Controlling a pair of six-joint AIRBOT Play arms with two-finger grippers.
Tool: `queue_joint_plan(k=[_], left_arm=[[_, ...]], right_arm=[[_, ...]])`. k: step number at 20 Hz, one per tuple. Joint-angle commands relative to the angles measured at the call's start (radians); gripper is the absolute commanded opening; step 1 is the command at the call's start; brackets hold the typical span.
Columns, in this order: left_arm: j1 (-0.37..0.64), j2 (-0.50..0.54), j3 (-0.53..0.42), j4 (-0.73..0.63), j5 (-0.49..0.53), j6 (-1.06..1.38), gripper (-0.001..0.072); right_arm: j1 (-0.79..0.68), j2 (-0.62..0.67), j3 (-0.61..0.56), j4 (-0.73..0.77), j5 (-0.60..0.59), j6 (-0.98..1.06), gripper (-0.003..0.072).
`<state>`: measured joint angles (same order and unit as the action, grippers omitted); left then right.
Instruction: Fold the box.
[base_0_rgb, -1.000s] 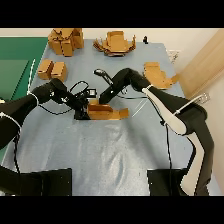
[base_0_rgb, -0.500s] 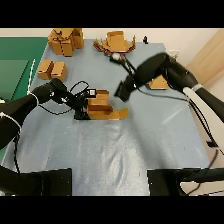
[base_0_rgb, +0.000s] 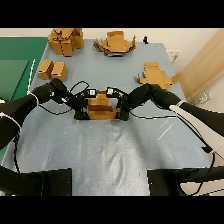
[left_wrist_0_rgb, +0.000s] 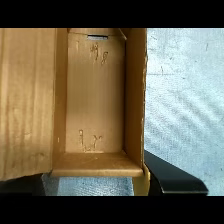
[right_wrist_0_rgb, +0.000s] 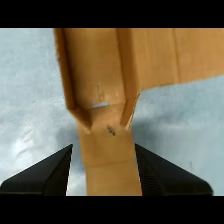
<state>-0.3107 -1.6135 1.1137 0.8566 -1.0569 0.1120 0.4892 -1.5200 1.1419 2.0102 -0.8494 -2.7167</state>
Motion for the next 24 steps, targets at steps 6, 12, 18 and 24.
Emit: queue_joint_plan(k=[6, 12, 18, 24], left_arm=[[0.001, -0.001, 0.0, 0.0, 0.01, 0.0, 0.0105], [0.001, -0.001, 0.0, 0.0, 0.01, 0.0, 0.0105], [0.001, -0.001, 0.0, 0.0, 0.01, 0.0, 0.0105], [0.001, -0.001, 0.0, 0.0, 0.011, 0.0, 0.0105]], right_arm=[[0.081, -0.029, -0.011, 0.051, 0.097, -0.042, 0.0268], [0.082, -0.042, -0.011, 0.098, 0.148, -0.062, 0.0158], [0.105, -0.065, -0.011, 0.147, 0.169, -0.113, 0.002], [0.11, -0.065, -0.011, 0.149, 0.167, -0.137, 0.0023]])
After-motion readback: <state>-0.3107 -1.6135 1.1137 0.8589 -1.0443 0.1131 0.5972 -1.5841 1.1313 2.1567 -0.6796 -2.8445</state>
